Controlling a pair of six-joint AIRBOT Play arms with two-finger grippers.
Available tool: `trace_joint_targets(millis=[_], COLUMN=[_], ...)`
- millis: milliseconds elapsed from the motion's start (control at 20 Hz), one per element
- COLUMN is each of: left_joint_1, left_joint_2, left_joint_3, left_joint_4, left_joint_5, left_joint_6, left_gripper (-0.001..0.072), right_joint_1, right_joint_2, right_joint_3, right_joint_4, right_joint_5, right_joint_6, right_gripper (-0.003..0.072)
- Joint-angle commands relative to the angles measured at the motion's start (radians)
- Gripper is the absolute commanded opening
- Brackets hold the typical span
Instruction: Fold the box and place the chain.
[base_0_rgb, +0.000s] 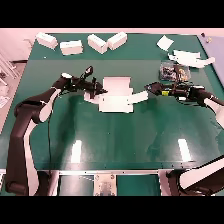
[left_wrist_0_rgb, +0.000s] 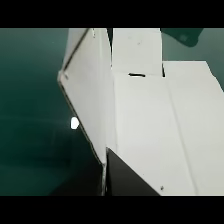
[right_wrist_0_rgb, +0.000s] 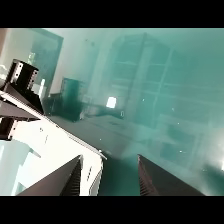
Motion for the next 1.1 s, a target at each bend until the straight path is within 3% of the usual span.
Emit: trace_joint_targets(millis=[0,350,750,900,1050], left_joint_1=[0.000,0.000,0.000,0.000,0.000], left_joint_2=[0.001,0.008,0.082,0.107,0.111], left_joint_3=[0.001,-0.002,-0.120,-0.166,-0.171], left_joint_4=[-0.050,0.018,-0.020,-0.035,-0.036], left_joint_5=[-0.056,-0.060,-0.015,0.058,0.058], left_joint_6=[0.024,0.091,0.160,0.167,0.181], left_gripper=[0.0015,0.0015,0.0015,0.0015,0.0015], right_joint_1=[0.001,0.001,0.007,0.018,0.021], right_joint_2=[0.000,-0.032,-0.057,-0.057,-0.057], right_joint_3=[0.000,-0.001,0.000,0.000,0.000], right_joint_4=[-0.007,-0.018,0.005,0.005,0.004], right_joint_5=[-0.021,-0.025,-0.024,-0.024,-0.024], right_joint_6=[-0.004,-0.003,-0.004,-0.004,-0.004], right_gripper=[0.0397,0.0397,0.0397,0.0397,0.0397])
